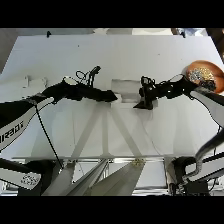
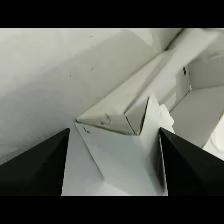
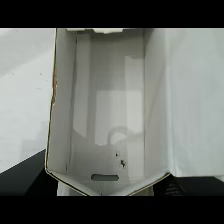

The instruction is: Fold the box and place the chain.

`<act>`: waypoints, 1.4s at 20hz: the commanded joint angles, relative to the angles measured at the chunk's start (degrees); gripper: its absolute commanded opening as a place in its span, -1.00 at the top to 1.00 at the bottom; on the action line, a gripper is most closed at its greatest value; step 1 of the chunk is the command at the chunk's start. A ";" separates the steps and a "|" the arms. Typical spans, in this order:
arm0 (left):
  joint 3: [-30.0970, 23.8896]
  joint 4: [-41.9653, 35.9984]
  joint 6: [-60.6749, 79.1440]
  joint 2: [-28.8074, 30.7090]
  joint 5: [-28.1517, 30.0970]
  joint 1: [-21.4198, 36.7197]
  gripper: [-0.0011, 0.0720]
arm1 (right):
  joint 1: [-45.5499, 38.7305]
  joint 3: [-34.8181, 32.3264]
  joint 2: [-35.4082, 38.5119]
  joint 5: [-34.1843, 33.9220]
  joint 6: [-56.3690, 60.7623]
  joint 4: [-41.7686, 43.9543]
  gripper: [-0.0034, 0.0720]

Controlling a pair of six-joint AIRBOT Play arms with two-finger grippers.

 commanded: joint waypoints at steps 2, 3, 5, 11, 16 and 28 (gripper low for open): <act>0.00 2.43 -2.73 0.07 -0.11 0.00 -0.66 | -0.04 0.02 -0.02 -0.28 0.07 -0.11 -0.46; 0.00 2.43 -2.73 0.07 -0.11 0.02 -0.66 | -0.04 0.02 -0.02 -0.26 0.07 -0.11 -0.46; 0.02 2.43 -2.75 0.17 -0.17 -0.11 -0.66 | -0.04 0.02 -0.02 -0.26 0.07 -0.11 -0.46; 0.09 2.97 -4.46 0.74 -0.35 -2.29 -0.60 | -0.04 0.02 -0.02 -0.26 0.07 -0.11 -0.46; 0.28 7.32 -9.20 3.80 3.89 -3.91 -0.60 | -0.04 0.02 -0.02 -0.26 0.07 -0.11 -0.46; 6.88 43.69 -41.03 4.46 2.36 -11.06 -0.55 | -0.04 0.02 -0.02 -0.26 0.07 -0.11 -0.46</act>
